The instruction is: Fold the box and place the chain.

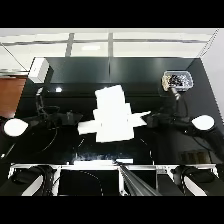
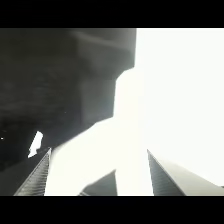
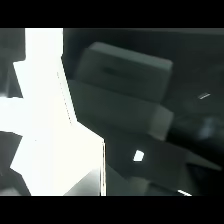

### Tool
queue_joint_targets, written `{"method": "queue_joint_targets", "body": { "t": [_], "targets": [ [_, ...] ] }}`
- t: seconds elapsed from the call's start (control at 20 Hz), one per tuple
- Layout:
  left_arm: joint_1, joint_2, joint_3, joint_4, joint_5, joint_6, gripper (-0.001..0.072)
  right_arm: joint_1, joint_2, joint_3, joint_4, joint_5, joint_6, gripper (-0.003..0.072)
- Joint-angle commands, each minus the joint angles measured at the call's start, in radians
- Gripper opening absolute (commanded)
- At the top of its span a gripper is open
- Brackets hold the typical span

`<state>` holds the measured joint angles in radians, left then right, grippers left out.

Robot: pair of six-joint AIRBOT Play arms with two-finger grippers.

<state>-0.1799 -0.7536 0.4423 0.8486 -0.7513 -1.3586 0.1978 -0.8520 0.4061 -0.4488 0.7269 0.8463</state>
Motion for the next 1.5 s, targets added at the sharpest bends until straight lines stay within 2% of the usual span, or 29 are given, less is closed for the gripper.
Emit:
{"method": "queue_joint_targets", "body": {
  "t": [0.0,0.2,0.45,0.7,0.8,0.85,1.05,1.2,1.25,1.35,1.4,1.45],
  "targets": [
    [0.001,-0.202,0.054,-0.199,-0.035,0.196,0.0691,0.134,0.035,-0.062,0.003,-0.095,-0.02,0.0009],
    [0.0,-0.406,0.133,-0.273,-0.137,0.291,0.0701,0.158,0.035,-0.062,0.004,-0.108,-0.013,0.001],
    [0.011,-0.622,0.206,-0.485,-0.389,0.688,0.07,0.158,0.035,-0.062,0.004,-0.101,-0.012,0.001],
    [0.063,-0.758,0.268,-0.48,-0.616,0.864,0.0679,0.158,0.035,-0.062,0.004,-0.093,-0.005,0.001],
    [0.079,-0.765,0.286,-0.409,-0.62,0.865,0.0503,0.158,0.035,-0.062,0.003,-0.092,-0.005,0.001],
    [0.08,-0.766,0.292,-0.385,-0.618,0.87,0.048,0.158,0.035,-0.062,0.003,-0.092,-0.003,0.001],
    [0.062,-0.766,0.299,-0.389,-0.614,0.953,0.0476,0.158,0.035,-0.062,0.003,-0.092,0.002,0.001],
    [0.043,-0.767,0.301,-0.385,-0.607,0.995,0.0313,0.158,0.035,-0.062,0.003,-0.092,0.003,0.001],
    [0.042,-0.767,0.301,-0.378,-0.598,0.995,0.0166,0.158,0.035,-0.062,0.003,-0.092,0.005,0.001],
    [0.042,-0.767,0.302,-0.365,-0.586,1.012,0.0026,0.158,0.035,-0.062,0.003,-0.092,0.01,0.001],
    [0.043,-0.767,0.302,-0.359,-0.583,1.019,0.0026,0.158,0.035,-0.062,0.002,-0.092,0.01,0.0021],
    [0.044,-0.766,0.303,-0.356,-0.582,1.019,0.0025,0.156,0.035,-0.061,0.002,-0.092,0.011,0.0226]
  ]
}}
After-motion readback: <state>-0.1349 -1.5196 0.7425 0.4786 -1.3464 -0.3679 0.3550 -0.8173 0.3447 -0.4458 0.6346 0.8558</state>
